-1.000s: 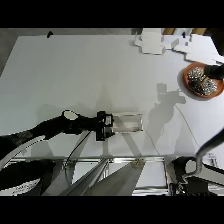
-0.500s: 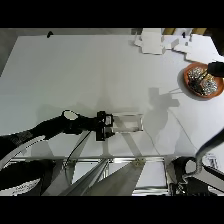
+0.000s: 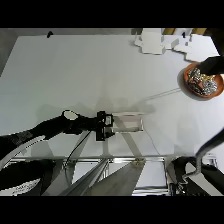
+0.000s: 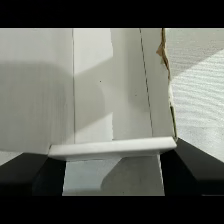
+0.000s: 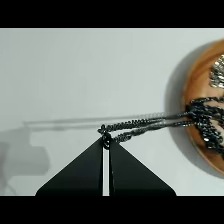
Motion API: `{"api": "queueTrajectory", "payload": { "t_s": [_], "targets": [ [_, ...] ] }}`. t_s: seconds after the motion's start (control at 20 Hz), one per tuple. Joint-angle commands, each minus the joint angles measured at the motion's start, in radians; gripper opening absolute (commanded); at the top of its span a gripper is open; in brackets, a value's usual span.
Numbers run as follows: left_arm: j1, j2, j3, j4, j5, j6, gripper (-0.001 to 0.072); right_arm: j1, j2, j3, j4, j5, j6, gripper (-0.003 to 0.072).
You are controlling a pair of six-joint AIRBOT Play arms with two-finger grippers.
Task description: Fold the box and place the chain.
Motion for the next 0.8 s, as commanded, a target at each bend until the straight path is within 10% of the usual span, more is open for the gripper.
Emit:
{"api": "queueTrajectory", "payload": {
  "t_s": [0.0,0.75],
  "targets": [
    [0.001,0.000,0.000,0.000,0.000,0.000,0.0275,0.092,0.105,-0.004,0.003,0.090,0.032,0.0018],
    [0.001,0.000,0.000,0.000,0.000,0.000,0.0275,0.444,0.404,-0.158,0.108,0.216,0.136,0.0018]
  ]
}}
